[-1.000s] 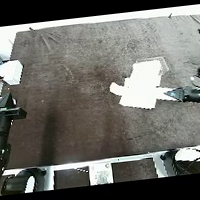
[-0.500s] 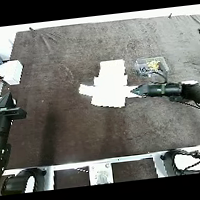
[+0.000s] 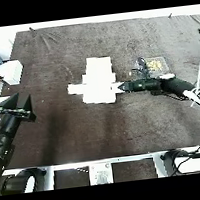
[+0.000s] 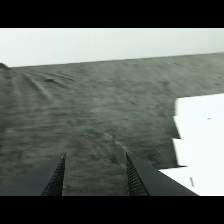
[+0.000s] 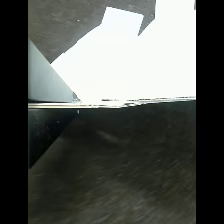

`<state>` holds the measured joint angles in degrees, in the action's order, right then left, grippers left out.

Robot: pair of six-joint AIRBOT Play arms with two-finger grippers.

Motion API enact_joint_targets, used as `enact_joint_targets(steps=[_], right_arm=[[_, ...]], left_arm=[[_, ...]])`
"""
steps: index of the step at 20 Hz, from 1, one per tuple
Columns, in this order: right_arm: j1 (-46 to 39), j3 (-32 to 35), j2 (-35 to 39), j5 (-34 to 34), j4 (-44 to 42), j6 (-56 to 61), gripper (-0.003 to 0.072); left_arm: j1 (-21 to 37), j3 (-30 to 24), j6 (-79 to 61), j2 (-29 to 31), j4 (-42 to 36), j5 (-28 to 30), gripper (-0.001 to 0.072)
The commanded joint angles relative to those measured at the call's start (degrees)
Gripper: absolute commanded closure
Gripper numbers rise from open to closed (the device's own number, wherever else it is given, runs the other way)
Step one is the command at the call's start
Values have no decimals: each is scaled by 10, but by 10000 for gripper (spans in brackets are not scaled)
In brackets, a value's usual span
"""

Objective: Fold the box and place the chain.

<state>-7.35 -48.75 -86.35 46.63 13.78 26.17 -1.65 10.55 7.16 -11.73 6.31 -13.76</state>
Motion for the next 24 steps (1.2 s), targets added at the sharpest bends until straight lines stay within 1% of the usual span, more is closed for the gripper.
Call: enact_joint_targets(steps=[1, 3, 5, 7, 8, 9, 10, 11, 12, 13, 15, 17, 18, 20, 22, 24], right_arm=[[21, -40, -34, -4, 5, -9, 709], [21, -41, -34, -6, 6, -10, 709], [22, -41, -34, -5, 17, -20, 708], [21, -41, -34, -6, 27, -24, 708], [21, -41, -34, -6, 28, -31, 708], [22, -41, -35, -6, 28, -31, 708], [22, -41, -36, -6, 27, -41, 708], [22, -41, -37, -6, 27, -54, 708], [22, -41, -37, -7, 27, -56, 708], [22, -41, -37, -9, 27, -57, 708], [22, -41, -37, -10, 20, -72, 708], [23, -41, -37, -10, 16, -72, 708], [23, -41, -38, -10, 15, -74, 708], [23, -41, -45, -8, 5, -79, 708], [23, -41, -60, 3, -4, -93, 708], [23, -41, -71, 9, -6, -97, 708]], left_arm=[[0, 27, 24, -64, -5, -59, 297], [0, 73, 24, -155, -5, -94, 296], [0, 131, 24, -258, -5, -153, 296], [0, 191, 24, -347, -3, -209, 294], [0, 221, 24, -388, 3, -226, 277], [0, 257, 25, -433, 21, -245, 276], [0, 298, 47, -480, 56, -276, 268], [0, 340, 80, -524, 92, -313, 174], [0, 384, 111, -567, 128, -357, 153], [0, 429, 133, -611, 156, -391, 152], [0, 509, 154, -685, 178, -430, 153], [-4, 580, 157, -746, 185, -455, 153], [-12, 616, 174, -773, 204, -455, 153], [-34, 692, 242, -828, 267, -460, 154], [-51, 775, 320, -889, 320, -489, 154], [-53, 850, 340, -948, 323, -536, 154]])
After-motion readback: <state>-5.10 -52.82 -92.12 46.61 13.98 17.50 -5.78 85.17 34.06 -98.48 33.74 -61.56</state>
